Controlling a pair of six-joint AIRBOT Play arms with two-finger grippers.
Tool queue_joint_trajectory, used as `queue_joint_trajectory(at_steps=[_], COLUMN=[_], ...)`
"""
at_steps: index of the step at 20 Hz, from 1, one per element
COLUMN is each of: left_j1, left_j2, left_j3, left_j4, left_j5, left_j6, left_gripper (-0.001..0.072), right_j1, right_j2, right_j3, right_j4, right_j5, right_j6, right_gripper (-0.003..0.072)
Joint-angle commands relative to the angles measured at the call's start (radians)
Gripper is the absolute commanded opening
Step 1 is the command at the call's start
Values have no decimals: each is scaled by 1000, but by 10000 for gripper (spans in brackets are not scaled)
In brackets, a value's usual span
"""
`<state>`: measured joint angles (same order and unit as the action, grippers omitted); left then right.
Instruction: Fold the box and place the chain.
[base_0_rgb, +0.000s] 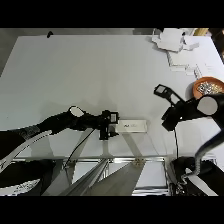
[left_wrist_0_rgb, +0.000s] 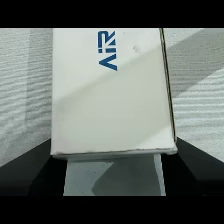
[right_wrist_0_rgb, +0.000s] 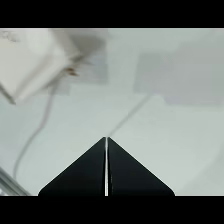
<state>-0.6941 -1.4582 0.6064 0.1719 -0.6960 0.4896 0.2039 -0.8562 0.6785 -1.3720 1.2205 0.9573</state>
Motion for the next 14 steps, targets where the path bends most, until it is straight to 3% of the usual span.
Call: queue_joint_trajectory(at_steps=[1, 9, 12, 14], left_j1=[1, 1, 1, 15], left_j2=[1, 1, 3, 43], left_j3=[0, 0, 0, 0], left_j4=[0, -2, -78, -18], left_j5=[0, 0, -44, -45], left_j6=[0, 0, 0, -43], left_gripper=[273, 273, 273, 271], right_j1=[-140, -154, -154, -154], right_j2=[4, 4, 4, 4], right_j3=[0, 0, 0, 0], right_j4=[-28, -30, -30, -30], right_j5=[24, 21, 21, 21], right_j6=[146, 145, 145, 145], right_gripper=[24, 24, 24, 24])
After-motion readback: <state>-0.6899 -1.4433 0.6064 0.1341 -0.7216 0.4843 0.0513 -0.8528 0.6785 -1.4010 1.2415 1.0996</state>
